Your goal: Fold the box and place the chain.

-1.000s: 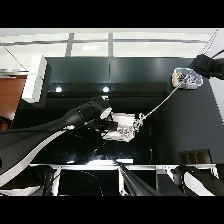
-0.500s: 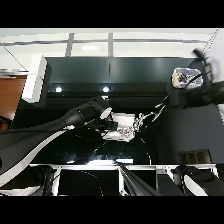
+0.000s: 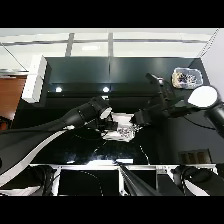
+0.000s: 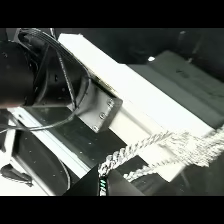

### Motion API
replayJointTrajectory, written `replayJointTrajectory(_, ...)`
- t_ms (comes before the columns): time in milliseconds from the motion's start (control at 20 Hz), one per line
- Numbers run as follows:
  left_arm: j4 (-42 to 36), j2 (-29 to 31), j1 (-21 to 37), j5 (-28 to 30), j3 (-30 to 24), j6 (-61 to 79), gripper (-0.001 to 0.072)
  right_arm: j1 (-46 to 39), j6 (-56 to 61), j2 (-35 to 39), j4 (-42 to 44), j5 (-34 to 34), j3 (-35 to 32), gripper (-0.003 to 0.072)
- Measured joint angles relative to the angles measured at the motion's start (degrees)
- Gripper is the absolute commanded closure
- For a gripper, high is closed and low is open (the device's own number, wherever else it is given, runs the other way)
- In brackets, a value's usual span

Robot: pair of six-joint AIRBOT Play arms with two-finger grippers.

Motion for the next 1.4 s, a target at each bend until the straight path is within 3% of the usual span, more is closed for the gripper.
replayJointTrajectory(50, 0.00, 0.00, 0.02, 0.00, 0.00, 0.00, 0.0679, 0.72, -0.17, -0.96, 0.59, -0.68, -0.09, 0.0658)
replayJointTrajectory(100, 0.00, 0.00, 0.00, 0.00, 0.00, 0.00, 0.0679, 1.20, -0.28, -1.66, 0.81, -1.01, -0.13, 0.0546)
replayJointTrajectory(150, 0.00, 0.00, 0.00, 0.00, 0.00, 0.02, 0.0679, 1.44, -0.44, -2.21, 0.98, -1.31, -0.15, 0.0267)
replayJointTrajectory(300, 0.00, 0.00, 0.00, 0.04, 0.00, 0.00, 0.0679, -0.09, -1.03, -2.86, 0.76, -0.61, -0.22, 0.0258)
replayJointTrajectory(500, 0.00, 0.00, 0.02, 0.07, 0.00, 0.02, 0.0679, -9.35, -9.29, 0.22, -3.34, 1.55, -0.98, 0.0258)
replayJointTrajectory(550, 0.00, 0.00, 0.00, 0.09, 0.00, 0.00, 0.0679, -12.70, -13.57, 1.92, -4.04, 0.35, -2.01, 0.0201)
replayJointTrajectory(600, 0.00, 0.00, 0.00, 0.15, 0.00, 0.00, 0.0679, -15.87, -18.29, 3.50, -4.07, -1.07, -3.54, 0.0037)
replayJointTrajectory(700, 0.00, 0.00, 0.00, 0.44, 0.00, 0.00, 0.0679, -21.05, -27.91, 5.46, -3.85, -5.22, -7.63, -0.0034)
replayJointTrajectory(850, 0.00, 0.02, 0.00, 0.96, 0.00, 0.00, 0.0679, -23.43, -46.73, 5.01, -3.85, -11.72, -13.62, -0.0034)
replayJointTrajectory(1050, 0.00, 0.02, 0.00, 1.38, 0.00, -0.02, 0.0679, -20.81, -71.97, -0.96, -4.13, -15.39, -16.70, -0.0034)
replayJointTrajectory(1400, 0.00, 0.02, 0.02, 1.42, 0.00, -0.04, 0.0679, -15.23, -89.88, -9.05, -2.14, -19.19, -17.68, -0.0034)
